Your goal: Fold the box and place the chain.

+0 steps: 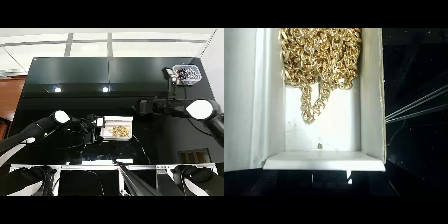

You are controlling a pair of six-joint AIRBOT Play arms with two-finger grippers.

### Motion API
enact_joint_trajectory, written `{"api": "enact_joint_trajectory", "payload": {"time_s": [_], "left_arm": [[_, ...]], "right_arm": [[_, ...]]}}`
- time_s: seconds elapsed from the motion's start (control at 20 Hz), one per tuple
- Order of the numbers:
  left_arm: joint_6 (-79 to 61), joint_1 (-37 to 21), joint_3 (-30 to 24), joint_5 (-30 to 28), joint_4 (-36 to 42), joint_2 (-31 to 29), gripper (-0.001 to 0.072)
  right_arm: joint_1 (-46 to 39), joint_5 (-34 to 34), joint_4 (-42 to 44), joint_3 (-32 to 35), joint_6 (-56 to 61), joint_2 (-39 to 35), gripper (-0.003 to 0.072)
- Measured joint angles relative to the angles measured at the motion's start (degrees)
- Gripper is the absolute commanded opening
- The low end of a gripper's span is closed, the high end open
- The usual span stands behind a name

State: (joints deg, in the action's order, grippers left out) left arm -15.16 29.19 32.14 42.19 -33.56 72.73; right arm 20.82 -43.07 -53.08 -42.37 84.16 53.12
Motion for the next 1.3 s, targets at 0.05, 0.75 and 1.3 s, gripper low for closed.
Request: {"api": "enact_joint_trajectory", "payload": {"time_s": [0.05,0.75,1.3], "left_arm": [[0.0,0.0,0.0,0.0,0.0,0.0,0.0275],[0.0,0.0,0.0,0.2,0.0,0.0,0.0275],[0.0,0.0,0.0,0.0,0.0,0.0,0.0275]], "right_arm": [[0.8,1.6,0.2,0.0,-0.7,1.4,0.0675],[4.2,-5.1,3.4,-0.3,-38.2,6.5,0.0673],[5.1,-8.4,3.6,-0.2,-58.1,6.9,0.0673]]}}
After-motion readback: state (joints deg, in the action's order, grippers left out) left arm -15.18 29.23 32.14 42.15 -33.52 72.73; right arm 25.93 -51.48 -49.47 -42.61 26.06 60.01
